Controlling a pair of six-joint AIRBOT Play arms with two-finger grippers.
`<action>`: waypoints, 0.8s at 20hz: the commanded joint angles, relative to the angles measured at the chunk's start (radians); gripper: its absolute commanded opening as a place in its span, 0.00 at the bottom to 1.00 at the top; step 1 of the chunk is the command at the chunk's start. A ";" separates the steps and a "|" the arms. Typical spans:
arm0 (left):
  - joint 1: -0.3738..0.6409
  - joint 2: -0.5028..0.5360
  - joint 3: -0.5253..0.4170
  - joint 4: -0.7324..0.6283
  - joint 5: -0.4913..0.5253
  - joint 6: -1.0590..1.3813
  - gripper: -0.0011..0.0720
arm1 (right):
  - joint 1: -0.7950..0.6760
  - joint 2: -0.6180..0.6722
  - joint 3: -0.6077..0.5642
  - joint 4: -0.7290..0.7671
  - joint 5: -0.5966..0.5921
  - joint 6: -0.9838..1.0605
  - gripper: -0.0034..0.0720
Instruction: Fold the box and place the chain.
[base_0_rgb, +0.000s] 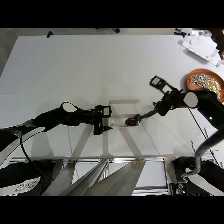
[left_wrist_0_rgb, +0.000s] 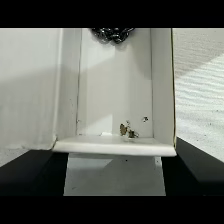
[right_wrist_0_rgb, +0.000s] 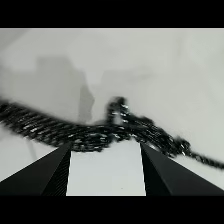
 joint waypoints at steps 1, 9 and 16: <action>0.000 0.001 0.000 0.000 0.000 0.000 0.45 | -0.079 -0.035 -0.001 0.011 -0.058 0.316 0.69; 0.000 0.001 0.000 0.000 0.000 0.000 0.45 | 0.002 -0.154 0.000 -0.069 -0.034 0.527 0.66; 0.000 0.001 0.000 0.000 0.000 0.000 0.45 | 0.002 -0.203 0.000 -0.068 0.008 0.552 0.54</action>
